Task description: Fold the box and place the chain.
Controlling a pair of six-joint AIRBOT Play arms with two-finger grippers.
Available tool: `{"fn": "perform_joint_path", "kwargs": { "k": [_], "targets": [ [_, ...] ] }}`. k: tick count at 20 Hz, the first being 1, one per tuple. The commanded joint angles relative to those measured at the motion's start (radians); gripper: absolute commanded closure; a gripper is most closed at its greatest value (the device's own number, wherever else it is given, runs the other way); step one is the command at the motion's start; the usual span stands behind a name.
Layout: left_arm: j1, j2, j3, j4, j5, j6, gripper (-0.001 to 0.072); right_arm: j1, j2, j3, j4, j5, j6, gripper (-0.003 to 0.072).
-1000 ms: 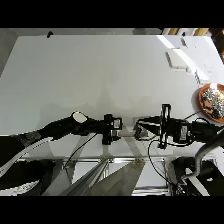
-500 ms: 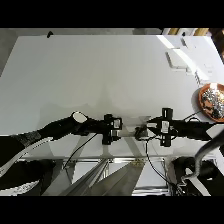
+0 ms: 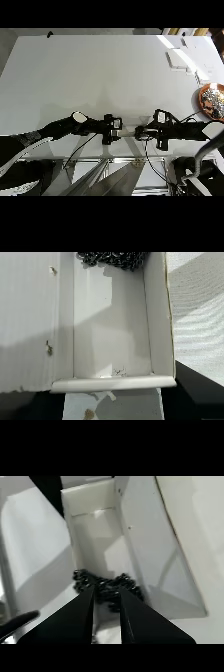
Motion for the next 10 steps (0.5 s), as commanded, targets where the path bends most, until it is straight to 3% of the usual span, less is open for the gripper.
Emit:
{"fn": "perform_joint_path", "kwargs": {
  "k": [1, 10],
  "targets": [
    [0.000, 0.000, 0.000, 0.000, 0.000, 0.000, 0.0437, 0.103, -0.022, 0.002, -0.098, 0.003, 0.263, 0.0457],
    [0.000, 0.000, 0.000, 0.000, 0.000, 0.000, 0.0437, 0.257, -0.193, 0.032, -0.116, -0.176, 0.546, 0.0435]
  ]
}}
